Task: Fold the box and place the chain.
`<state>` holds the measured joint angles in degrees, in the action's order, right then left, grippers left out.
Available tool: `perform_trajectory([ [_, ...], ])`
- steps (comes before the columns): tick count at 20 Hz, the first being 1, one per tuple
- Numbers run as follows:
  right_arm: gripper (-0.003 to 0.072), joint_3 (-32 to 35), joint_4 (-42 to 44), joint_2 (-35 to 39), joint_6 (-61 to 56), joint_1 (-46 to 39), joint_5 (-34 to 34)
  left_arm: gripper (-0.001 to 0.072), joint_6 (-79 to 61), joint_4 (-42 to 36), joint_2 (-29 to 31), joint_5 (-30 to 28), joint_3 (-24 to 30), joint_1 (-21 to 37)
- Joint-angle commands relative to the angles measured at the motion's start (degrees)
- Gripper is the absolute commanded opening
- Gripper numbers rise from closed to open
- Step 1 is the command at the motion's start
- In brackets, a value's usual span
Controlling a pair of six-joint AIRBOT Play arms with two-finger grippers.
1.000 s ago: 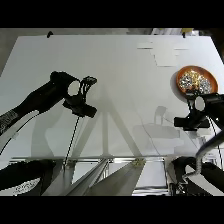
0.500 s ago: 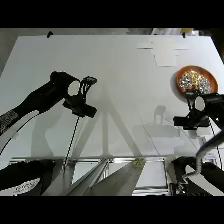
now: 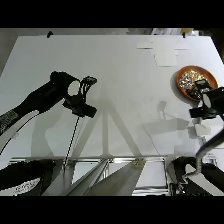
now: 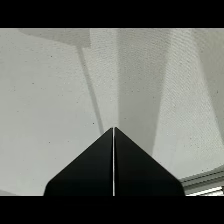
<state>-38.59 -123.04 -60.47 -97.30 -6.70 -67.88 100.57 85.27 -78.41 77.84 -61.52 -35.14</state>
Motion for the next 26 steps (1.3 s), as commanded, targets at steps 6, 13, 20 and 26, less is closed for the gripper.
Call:
perform_trajectory([
  [6,0.0618,-0.9,-7.7,-4.7,6.0,-33.5,6.6,0.001,0.0,0.0,0.0,0.0,0.0,0.0],
  [13,0.0618,-0.9,-8.7,-7.4,10.9,-38.5,11.1,0.001,0.0,0.0,0.0,0.0,0.0,0.0],
  [20,0.0524,-0.9,-8.7,-8.1,13.4,-38.5,14.9,0.001,0.0,0.0,0.0,0.0,0.0,0.0],
  [26,0.0399,-1.3,-8.8,-9.4,13.4,-38.5,25.5,0.001,0.0,0.0,0.0,0.0,0.0,0.0],
])
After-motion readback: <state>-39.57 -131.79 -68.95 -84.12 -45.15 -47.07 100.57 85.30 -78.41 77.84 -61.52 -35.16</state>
